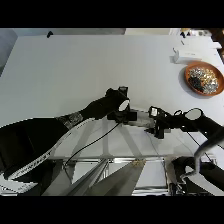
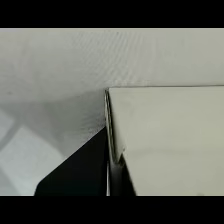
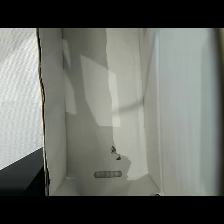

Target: Fold the box and place the chain.

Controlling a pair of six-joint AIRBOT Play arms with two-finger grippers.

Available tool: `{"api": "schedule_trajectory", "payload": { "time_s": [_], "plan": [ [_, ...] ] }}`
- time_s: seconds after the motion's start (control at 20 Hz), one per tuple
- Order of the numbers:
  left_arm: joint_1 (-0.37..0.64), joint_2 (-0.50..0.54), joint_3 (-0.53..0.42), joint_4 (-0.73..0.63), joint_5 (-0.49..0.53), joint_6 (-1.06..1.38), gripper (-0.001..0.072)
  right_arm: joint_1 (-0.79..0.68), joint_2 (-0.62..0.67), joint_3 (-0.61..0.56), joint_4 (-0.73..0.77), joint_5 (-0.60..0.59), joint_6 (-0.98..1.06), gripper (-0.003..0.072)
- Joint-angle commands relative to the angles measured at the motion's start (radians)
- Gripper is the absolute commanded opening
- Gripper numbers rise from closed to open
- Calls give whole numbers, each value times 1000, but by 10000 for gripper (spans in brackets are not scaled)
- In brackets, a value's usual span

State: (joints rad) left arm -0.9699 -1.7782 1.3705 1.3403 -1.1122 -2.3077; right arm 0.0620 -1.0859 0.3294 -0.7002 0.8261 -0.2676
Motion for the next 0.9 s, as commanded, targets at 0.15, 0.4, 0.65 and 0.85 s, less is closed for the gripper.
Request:
{"api": "schedule_trajectory", "payload": {
  "time_s": [0.15,0.4,0.65,0.85],
  "plan": [
    [-4,-3,-1,11,-21,-4,209,0,0,1,1,1,1,399],
    [-2,9,-1,11,-29,0,210,0,0,1,1,0,1,399],
    [36,104,-1,10,-39,135,347,0,0,1,1,0,1,399],
    [65,192,-1,6,-90,283,347,0,0,1,1,0,1,399]
  ]
}}
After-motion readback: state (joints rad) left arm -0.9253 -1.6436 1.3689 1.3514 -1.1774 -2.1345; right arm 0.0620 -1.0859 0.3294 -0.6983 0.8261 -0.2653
